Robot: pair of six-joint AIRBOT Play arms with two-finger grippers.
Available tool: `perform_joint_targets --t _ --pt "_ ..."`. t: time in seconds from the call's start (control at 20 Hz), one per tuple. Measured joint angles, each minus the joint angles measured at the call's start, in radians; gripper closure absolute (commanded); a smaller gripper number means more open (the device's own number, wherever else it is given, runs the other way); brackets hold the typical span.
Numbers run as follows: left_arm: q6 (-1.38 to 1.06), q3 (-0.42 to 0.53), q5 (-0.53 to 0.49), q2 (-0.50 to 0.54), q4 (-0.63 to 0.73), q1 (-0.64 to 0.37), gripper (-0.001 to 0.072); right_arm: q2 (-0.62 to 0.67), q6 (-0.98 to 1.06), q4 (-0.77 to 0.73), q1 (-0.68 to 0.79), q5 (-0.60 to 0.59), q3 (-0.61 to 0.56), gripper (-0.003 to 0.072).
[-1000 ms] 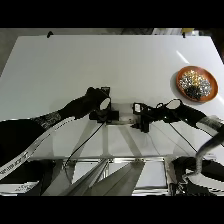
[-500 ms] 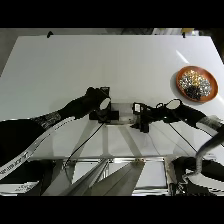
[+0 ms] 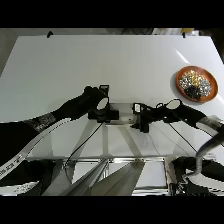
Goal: Fold the box and place the chain.
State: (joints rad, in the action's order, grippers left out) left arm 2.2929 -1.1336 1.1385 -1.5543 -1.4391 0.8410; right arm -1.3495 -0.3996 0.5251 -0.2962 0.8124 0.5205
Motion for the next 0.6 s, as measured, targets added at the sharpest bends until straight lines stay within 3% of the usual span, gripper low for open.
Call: perform_joint_targets --t 0.25,0.4,0.45,0.6 --pt "0.002 0.000 0.006 0.005 -0.001 0.000 0.0685 0.000 0.001 0.000 0.000 0.003 0.000 0.0283" --pt "-0.005 0.000 0.008 0.011 0.005 0.000 0.0462 0.000 -0.007 0.003 0.000 0.001 0.000 0.0283" --pt "-0.012 0.000 0.008 0.016 0.006 -0.002 0.0424 0.000 -0.006 0.003 0.000 0.001 0.000 0.0283" --pt "-0.070 0.000 0.007 0.053 0.009 -0.016 0.0424 0.000 -0.004 0.002 0.000 0.001 0.000 0.0283"
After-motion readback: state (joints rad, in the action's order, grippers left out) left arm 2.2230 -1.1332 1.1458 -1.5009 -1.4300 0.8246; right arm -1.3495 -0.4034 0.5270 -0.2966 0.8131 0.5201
